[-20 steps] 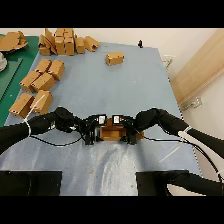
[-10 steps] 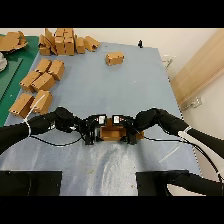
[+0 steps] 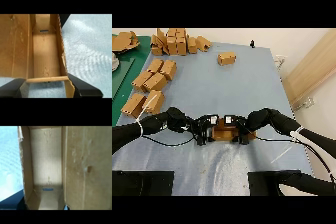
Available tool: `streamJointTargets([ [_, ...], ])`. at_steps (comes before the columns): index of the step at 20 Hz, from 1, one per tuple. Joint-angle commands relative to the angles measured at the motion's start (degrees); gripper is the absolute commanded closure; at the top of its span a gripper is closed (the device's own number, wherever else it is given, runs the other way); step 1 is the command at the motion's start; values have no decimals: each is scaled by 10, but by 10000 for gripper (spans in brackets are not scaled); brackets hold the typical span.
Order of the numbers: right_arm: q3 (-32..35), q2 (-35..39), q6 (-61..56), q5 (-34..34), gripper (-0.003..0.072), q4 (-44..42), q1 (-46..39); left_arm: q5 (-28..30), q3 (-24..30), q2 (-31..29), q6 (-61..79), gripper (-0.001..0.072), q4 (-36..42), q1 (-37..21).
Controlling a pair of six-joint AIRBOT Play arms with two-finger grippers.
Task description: Fold the box.
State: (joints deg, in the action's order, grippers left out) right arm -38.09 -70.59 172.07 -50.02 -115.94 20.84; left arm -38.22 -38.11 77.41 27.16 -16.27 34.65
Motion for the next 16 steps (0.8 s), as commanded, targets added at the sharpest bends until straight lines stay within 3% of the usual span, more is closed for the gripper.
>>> streamJointTargets([
  [1,-1,3,-1,-5,-29,-9,-1,3,0,0,0,308,0,0],
  [10,-17,14,-1,-23,-29,18,-13,3,0,0,0,308,0,0],
  [16,-17,56,-22,-90,-28,33,-58,3,0,0,0,308,0,0],
])
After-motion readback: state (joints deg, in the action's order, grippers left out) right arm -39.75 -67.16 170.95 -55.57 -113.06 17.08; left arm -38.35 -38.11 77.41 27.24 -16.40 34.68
